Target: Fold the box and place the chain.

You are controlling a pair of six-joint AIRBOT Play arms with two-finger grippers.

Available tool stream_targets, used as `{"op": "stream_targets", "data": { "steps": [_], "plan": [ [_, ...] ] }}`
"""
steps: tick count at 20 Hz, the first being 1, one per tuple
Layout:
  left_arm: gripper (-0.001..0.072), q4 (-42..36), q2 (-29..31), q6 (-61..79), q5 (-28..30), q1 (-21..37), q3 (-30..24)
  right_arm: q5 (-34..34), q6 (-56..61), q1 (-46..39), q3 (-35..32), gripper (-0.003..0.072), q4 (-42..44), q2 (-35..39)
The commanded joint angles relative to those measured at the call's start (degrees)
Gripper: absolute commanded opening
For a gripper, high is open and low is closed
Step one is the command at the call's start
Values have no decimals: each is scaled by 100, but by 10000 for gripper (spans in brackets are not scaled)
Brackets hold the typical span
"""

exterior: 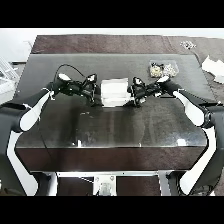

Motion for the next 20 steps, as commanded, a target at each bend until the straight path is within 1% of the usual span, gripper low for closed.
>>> {"op": "stream_targets", "data": {
  "steps": [1,4,6,9,17,20],
  "plan": [
    [720,-11,-2,-68,645,-61,0,17,-4,0,0,580,-7,2],
    [720,-31,-2,-74,907,-59,-2,17,-4,0,0,580,-4,2],
    [720,-37,-4,-70,962,-59,-28,17,-4,0,0,580,-4,2],
    [720,-107,-4,216,1045,-107,-236,17,-4,0,0,580,-7,2],
    [720,-431,-4,535,951,-166,-251,17,-4,0,0,580,-7,2],
    [720,-483,-4,566,1036,-256,-251,17,-4,0,0,580,-4,2]
  ]
}}
